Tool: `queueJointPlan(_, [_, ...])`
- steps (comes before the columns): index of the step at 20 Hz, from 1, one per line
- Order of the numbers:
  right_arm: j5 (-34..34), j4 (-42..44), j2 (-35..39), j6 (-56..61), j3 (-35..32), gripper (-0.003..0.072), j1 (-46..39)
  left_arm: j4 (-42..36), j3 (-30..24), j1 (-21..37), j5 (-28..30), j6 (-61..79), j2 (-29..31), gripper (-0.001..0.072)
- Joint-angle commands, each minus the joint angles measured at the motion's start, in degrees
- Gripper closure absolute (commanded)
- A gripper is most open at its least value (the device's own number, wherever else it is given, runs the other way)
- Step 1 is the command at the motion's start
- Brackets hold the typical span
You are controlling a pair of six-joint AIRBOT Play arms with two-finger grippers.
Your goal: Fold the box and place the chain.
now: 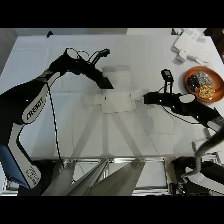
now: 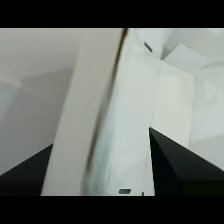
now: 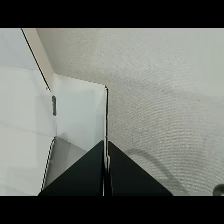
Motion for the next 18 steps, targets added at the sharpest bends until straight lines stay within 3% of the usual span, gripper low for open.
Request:
queueJointPlan(1, [0.00,0.02,-0.02,0.02,-0.02,0.0675,0.07,0.24,0.07,-0.57,-1.22,5.73,-0.13,0.0381])
queueJointPlan(4, [0.00,0.02,-0.02,0.02,-0.04,0.0675,0.07,0.48,0.07,-0.33,-1.90,7.58,-0.13,0.0567])
queueJointPlan(5, [0.00,0.02,-0.02,0.02,-0.04,0.0675,0.07,0.48,0.07,-0.24,-2.05,7.58,-0.13,0.0659])
queueJointPlan(6, [0.00,0.02,-0.02,0.02,-0.02,0.0675,0.07,0.48,0.07,-0.17,-2.08,7.65,-0.13,0.0699])
queueJointPlan(18, [0.02,0.02,-0.02,0.02,-0.02,0.0675,0.07,0.48,0.07,-0.15,-2.03,8.41,0.11,0.0700])
